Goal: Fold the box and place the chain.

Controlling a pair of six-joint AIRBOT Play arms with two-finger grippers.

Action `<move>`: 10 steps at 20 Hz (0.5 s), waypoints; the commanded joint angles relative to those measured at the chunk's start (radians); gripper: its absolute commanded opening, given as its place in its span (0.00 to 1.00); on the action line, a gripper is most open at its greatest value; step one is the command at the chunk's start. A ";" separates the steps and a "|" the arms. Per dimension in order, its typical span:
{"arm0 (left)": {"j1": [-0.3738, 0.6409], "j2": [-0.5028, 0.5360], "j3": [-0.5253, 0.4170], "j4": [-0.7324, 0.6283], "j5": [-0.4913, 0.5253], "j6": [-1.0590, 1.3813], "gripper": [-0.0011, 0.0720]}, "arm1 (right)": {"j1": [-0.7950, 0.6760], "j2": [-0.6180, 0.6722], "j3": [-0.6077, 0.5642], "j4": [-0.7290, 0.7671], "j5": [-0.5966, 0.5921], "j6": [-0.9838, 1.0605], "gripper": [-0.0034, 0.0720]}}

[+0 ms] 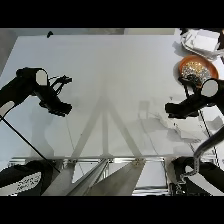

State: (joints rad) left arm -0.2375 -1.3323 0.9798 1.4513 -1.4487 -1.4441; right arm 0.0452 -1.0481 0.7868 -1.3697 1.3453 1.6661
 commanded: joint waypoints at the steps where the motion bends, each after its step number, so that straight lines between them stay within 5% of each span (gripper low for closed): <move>1: -0.001 0.001 0.000 0.000 0.000 0.000 0.03 | -0.001 0.000 0.000 0.002 0.000 0.000 0.07; 4: -0.001 0.001 0.000 0.000 0.000 0.000 0.03 | -0.002 0.001 0.005 -0.027 0.006 -0.068 0.07; 7: -0.001 0.001 0.000 0.000 0.000 0.000 0.03 | -0.024 0.001 0.075 -0.151 0.143 -0.167 0.06; 10: -0.001 0.001 0.000 0.000 0.000 0.000 0.03 | -0.167 0.001 0.173 -0.297 0.198 -0.211 0.06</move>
State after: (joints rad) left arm -0.2375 -1.3323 0.9798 1.4513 -1.4483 -1.4441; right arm -0.0319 -1.0481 0.8883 -1.5211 1.4677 1.5169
